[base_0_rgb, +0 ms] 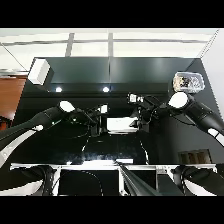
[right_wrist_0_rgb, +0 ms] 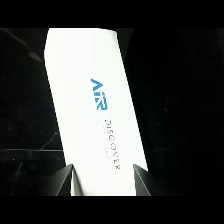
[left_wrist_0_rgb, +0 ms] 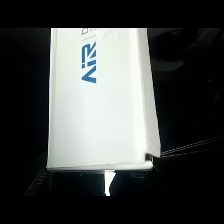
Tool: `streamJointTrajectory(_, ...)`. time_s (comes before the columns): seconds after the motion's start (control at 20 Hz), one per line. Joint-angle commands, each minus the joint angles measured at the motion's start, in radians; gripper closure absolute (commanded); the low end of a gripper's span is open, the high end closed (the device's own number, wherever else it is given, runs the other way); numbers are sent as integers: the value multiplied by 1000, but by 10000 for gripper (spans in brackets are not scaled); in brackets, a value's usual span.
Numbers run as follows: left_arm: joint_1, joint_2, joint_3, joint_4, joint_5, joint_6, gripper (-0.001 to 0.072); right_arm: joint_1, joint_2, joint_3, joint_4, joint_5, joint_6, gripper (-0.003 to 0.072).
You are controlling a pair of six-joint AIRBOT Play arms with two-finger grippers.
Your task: Fold the box and place the chain.
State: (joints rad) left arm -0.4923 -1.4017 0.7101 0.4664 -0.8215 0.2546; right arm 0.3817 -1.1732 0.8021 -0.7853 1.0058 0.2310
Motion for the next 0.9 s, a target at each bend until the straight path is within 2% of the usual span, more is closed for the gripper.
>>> streamJointTrajectory(0.0, 0, -1, 0, 1, -2, 0, 246, 1, 11, 4, 3, 0, 0, 270)
streamJointTrajectory(0.15, 0, -1, 0, 1, -2, 0, 246, 1, 10, 4, 3, 3, 0, 290)
streamJointTrajectory(0.2, 0, -1, 0, 1, -2, 0, 246, 1, 10, 4, 2, 3, 0, 427)
streamJointTrajectory(0.25, 0, -1, 0, 1, -2, 0, 246, 1, 10, 4, 2, 3, -1, 504)
streamJointTrajectory(0.85, 0, -1, 0, 1, -2, 0, 246, 1, 9, 2, -29, 19, 0, 505)
